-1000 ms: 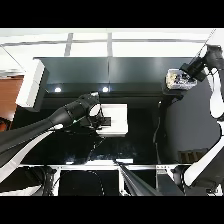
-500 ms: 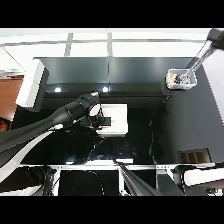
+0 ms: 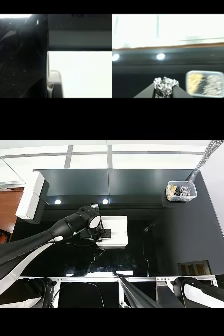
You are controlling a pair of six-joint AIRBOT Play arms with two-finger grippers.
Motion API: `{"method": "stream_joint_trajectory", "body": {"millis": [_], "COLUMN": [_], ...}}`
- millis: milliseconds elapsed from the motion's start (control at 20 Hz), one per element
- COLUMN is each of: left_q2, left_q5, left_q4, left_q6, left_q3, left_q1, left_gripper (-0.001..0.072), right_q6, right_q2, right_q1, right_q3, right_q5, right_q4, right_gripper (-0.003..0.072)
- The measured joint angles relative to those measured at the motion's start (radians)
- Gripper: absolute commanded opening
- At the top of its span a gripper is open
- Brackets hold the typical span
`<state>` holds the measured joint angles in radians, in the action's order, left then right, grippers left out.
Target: Fold the box and place the chain.
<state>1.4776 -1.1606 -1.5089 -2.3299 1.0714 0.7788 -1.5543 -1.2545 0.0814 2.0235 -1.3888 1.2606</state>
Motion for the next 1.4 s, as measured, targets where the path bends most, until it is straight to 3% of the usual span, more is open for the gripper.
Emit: {"method": "stream_joint_trajectory", "body": {"millis": [250, 400, 650, 900, 1400], "left_q2": [0.000, 0.000, 0.000, 0.000, 0.000], "left_q5": [0.000, 0.000, 0.000, 0.000, 0.000], "left_q4": [0.000, 0.000, 0.000, 0.000, 0.000], "left_q6": [0.000, 0.000, 0.000, 0.000, 0.000], "left_q3": [0.000, 0.000, 0.000, 0.000, 0.000], "left_q1": [0.000, 0.000, 0.000, 0.000, 0.000], "left_gripper": [0.0023, 0.0023, 0.0024, 0.0023, 0.0023], "right_q6": [0.105, 0.149, 0.198, 0.212, 0.203], "right_q2": [0.101, 0.126, 0.137, 0.139, 0.139], "right_q1": [-0.148, -0.253, -0.386, -0.423, -0.437], "right_q3": [-0.150, -0.289, -0.478, -0.542, -0.731], "right_q5": [-0.163, -0.190, -0.097, 0.018, 0.103], "right_q4": [-0.151, -0.249, -0.393, -0.463, -0.499], "right_gripper": [0.0010, 0.0009, 0.0010, 0.0010, 0.0009]}}
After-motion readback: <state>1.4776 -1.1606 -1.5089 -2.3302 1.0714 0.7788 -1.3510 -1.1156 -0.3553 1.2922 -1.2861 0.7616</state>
